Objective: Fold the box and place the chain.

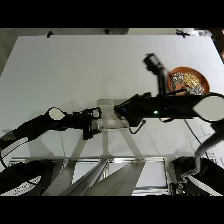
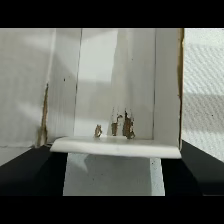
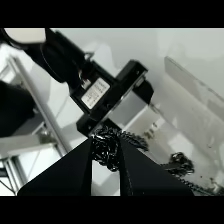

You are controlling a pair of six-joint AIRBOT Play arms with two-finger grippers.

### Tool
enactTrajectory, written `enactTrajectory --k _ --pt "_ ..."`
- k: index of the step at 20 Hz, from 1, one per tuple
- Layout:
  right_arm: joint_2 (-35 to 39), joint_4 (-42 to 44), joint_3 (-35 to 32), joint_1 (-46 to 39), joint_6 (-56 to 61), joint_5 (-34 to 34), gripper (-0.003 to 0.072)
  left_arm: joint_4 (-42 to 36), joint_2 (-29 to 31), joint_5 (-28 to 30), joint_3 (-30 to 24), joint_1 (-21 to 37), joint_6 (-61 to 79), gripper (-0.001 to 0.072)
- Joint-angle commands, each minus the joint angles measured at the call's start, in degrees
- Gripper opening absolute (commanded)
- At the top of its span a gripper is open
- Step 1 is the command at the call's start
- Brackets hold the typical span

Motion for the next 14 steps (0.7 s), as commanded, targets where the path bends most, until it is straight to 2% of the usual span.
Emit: enactTrajectory --k 1,10,13,14 --pt "-8.81 -1.36 -0.02 5.09 0.00 -1.09 0.0006 0.00 0.02 0.00 0.02 0.00 0.00 0.0270" --pt "-23.32 -1.64 -0.02 7.45 0.00 -5.49 0.0016 0.00 0.02 0.00 0.02 0.00 0.02 0.0270" --pt "-23.23 -1.81 -0.02 6.51 0.00 -5.44 0.0274 0.00 0.02 0.00 0.02 0.00 0.02 0.0270" --pt "-22.53 -1.79 -0.02 5.33 0.00 -4.79 0.0291 0.00 0.02 0.00 0.02 0.00 0.02 0.0270"
